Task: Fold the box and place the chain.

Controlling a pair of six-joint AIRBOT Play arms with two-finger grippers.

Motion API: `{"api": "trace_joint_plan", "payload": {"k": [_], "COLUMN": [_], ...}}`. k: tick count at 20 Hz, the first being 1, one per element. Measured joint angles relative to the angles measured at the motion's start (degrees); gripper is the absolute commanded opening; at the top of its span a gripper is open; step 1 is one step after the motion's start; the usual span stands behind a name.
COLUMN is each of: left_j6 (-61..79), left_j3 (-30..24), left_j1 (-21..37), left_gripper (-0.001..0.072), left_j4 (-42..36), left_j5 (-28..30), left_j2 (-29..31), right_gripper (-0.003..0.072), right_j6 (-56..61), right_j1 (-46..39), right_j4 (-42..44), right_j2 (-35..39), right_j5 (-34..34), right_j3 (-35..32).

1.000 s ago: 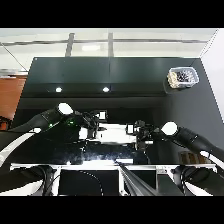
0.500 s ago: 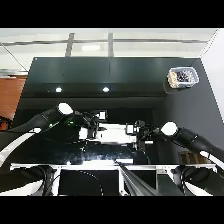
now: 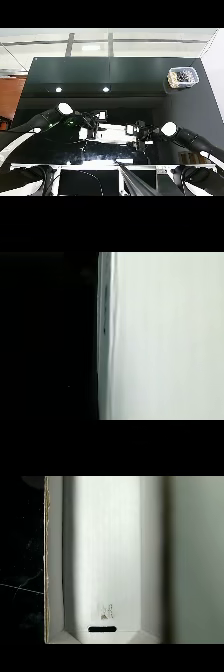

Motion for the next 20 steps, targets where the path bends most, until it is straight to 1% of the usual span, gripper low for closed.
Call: {"api": "trace_joint_plan", "payload": {"k": [1, 2, 3, 4, 8, 11, 14, 15, 16, 18, 20], "left_j6": [0.00, -0.02, -0.04, -0.17, -2.69, -8.83, -19.21, -22.99, -26.95, -33.00, -37.48], "left_j3": [0.00, 0.00, 0.02, 0.02, 0.07, 0.07, 0.07, 0.07, 0.07, 0.04, -0.13], "left_j1": [0.00, 0.00, 0.00, 0.09, 0.70, 1.55, 2.38, 2.58, 2.71, 2.75, 2.38], "left_gripper": [0.0093, 0.0249, 0.0379, 0.0444, 0.0449, 0.0449, 0.0434, 0.0265, 0.0031, 0.0024, 0.0024], "left_j4": [0.00, 0.00, 0.07, 0.02, 0.92, 7.32, 16.55, 19.12, 21.31, 23.32, 21.81], "left_j5": [-0.02, -0.09, -0.09, -0.09, -0.87, -4.44, -8.96, -10.54, -12.31, -16.63, -20.15], "left_j2": [0.00, 0.02, 0.20, 0.57, 4.39, 8.94, 13.66, 14.97, 16.22, 17.70, 18.43], "right_gripper": [0.0481, 0.0481, 0.0481, 0.0481, 0.0481, 0.0481, 0.0481, 0.0481, 0.0481, 0.0481, 0.0481], "right_j6": [0.00, -0.02, -0.02, -0.04, -0.02, -0.46, -1.31, -1.51, -1.66, -1.79, -1.92], "right_j1": [0.00, 0.00, 0.00, 0.00, 0.00, 0.00, 0.00, 0.00, 0.00, 0.00, 0.00], "right_j4": [0.00, 0.00, -0.02, -0.02, 0.00, -0.02, -0.15, -0.17, -0.22, -0.24, -0.24], "right_j2": [0.00, 0.00, 0.00, 0.00, 0.00, 0.00, 0.00, 0.00, 0.00, 0.00, 0.00], "right_j5": [0.00, 0.00, -0.02, -0.02, -0.02, 0.28, 1.25, 1.51, 1.70, 1.97, 2.12], "right_j3": [-0.02, 0.00, -0.02, -0.02, -0.02, 0.00, 0.00, -0.02, 0.00, 0.00, -0.02]}}
